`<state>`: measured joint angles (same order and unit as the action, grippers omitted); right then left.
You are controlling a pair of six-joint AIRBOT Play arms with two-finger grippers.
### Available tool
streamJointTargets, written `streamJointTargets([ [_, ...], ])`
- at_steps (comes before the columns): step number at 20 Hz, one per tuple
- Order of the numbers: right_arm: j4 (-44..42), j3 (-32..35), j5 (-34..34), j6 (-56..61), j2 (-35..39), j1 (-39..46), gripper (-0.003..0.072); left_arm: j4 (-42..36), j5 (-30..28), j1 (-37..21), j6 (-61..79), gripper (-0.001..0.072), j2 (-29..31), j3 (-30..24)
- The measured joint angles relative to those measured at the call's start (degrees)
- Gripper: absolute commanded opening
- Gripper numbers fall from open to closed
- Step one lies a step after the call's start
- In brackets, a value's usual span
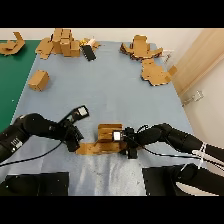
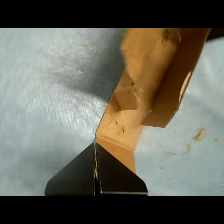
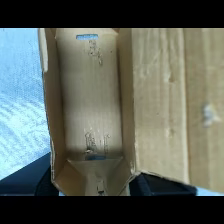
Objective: Fold the box.
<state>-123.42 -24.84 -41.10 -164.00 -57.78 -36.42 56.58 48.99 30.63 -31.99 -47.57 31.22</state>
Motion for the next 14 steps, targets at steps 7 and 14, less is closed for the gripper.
streamJointTargets([
  [7, 0.0, 0.02, 0.02, 0.0, 0.0, 0.0, 0.0469, 9.35, -4.94, 13.29, 1.16, 0.0695, -2.27, -0.55],
  [14, 0.0, 0.02, 0.04, 0.0, -0.02, 0.0, 0.0469, 6.23, -5.42, 14.91, 2.08, 0.0694, -4.15, -0.57],
])
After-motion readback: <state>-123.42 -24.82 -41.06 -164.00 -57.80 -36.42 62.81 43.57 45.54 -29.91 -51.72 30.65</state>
